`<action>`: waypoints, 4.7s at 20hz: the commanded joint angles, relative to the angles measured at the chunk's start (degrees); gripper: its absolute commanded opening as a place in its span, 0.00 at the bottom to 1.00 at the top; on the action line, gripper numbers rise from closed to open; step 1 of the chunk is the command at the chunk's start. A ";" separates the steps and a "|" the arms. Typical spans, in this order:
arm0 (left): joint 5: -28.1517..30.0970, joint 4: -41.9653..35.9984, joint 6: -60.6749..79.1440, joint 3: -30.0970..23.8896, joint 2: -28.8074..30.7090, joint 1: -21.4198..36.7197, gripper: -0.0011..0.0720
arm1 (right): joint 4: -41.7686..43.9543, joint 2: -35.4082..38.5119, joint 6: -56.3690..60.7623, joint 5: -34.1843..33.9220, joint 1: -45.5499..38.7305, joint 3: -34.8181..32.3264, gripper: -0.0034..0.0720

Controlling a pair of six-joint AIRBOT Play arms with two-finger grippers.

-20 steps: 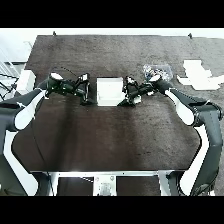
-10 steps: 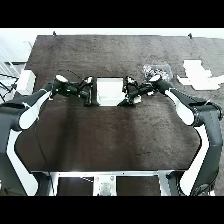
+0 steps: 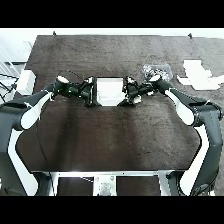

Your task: Fold the box and place the chain.

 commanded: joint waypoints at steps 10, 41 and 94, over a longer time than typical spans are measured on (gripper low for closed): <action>0.00 0.00 0.57 0.07 -0.07 0.02 0.96 | 0.00 0.04 0.04 0.02 0.04 -0.02 0.82; 2.97 0.24 1.73 0.09 -1.25 -1.27 0.92 | 0.00 0.04 0.04 0.02 0.04 -0.02 0.82; 0.39 0.46 1.55 2.10 -1.70 -1.27 0.67 | 0.07 0.04 0.04 0.02 0.31 -0.02 0.82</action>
